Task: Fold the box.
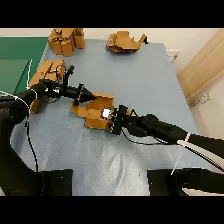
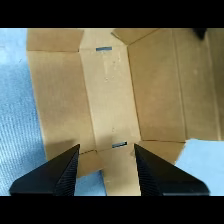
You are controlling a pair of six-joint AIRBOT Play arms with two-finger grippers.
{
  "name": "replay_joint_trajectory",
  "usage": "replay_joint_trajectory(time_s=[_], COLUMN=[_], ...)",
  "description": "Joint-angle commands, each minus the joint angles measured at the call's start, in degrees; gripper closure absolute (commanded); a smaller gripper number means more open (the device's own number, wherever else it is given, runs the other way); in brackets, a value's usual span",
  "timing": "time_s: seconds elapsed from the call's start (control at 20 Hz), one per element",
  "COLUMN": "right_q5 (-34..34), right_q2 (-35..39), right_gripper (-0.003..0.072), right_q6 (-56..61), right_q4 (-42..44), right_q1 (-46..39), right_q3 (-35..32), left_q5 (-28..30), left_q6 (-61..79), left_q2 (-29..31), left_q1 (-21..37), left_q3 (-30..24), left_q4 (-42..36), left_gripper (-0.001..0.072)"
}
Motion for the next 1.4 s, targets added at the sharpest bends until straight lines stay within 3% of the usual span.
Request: replay_joint_trajectory(time_s=[0.0,0.2,0.3,0.7,0.95,1.35], right_q5=[-2.9,-14.3,-16.6,-1.7,-1.5,1.6], right_q2=[0.9,2.2,1.7,-4.9,-5.5,-1.9], right_gripper=[0.0142,0.0141,0.0141,0.0141,0.0158,0.0156], right_q6=[0.1,0.1,0.6,0.5,0.6,3.0], right_q4=[1.4,1.4,1.6,0.0,-3.3,-3.4], right_q1=[0.1,4.6,5.5,5.3,5.2,-1.7], right_q3=[1.3,1.6,1.5,1.7,2.0,2.1], left_q5=[-0.7,-0.5,-0.1,1.0,1.1,0.7], left_q6=[0.0,0.0,0.0,-0.1,0.0,-0.1], left_q2=[0.0,0.0,0.0,0.0,0.0,0.0], left_q1=[0.0,0.0,0.0,0.0,0.0,0.0], left_q3=[0.0,0.0,0.0,0.0,0.0,0.0], left_q4=[-0.1,-0.1,-0.1,-0.1,0.0,0.0], left_gripper=[0.0691,0.0691,0.0690,0.0690,0.0690,0.0690])
